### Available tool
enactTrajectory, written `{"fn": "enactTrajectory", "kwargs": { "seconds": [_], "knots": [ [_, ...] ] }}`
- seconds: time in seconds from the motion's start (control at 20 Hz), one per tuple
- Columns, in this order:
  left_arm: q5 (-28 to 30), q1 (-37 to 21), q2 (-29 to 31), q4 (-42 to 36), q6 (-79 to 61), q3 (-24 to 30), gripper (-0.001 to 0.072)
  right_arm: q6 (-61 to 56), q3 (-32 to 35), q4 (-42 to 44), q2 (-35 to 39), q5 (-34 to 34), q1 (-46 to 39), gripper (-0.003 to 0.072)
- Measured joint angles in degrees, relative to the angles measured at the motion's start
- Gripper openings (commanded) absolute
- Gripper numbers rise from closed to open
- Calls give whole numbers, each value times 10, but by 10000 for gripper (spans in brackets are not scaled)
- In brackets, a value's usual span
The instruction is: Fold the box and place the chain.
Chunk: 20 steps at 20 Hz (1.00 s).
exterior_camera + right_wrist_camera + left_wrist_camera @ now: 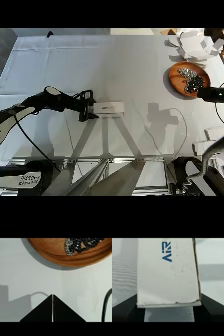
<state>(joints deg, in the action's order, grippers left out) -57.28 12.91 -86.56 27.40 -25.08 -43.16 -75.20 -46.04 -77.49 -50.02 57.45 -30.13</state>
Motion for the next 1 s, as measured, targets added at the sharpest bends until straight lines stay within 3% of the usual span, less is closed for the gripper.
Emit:
{"fn": "enactTrajectory", "kwargs": {
  "seconds": [0.15,0.3,0.55,0.75,0.9,1.0],
  "knots": [
    [-1,-1,65,45,82,0,4,0,0,28,0,6,0,10],
    [-1,-1,162,142,215,0,3,0,0,42,0,24,0,10],
    [-1,-1,322,415,502,0,4,0,0,55,0,49,0,10],
    [21,-24,400,643,746,0,7,0,0,58,0,57,0,10],
    [80,-84,420,699,895,0,5,0,0,59,0,59,0,10],
    [139,-136,420,680,962,1,5,0,0,59,0,58,0,10]
  ]
}}
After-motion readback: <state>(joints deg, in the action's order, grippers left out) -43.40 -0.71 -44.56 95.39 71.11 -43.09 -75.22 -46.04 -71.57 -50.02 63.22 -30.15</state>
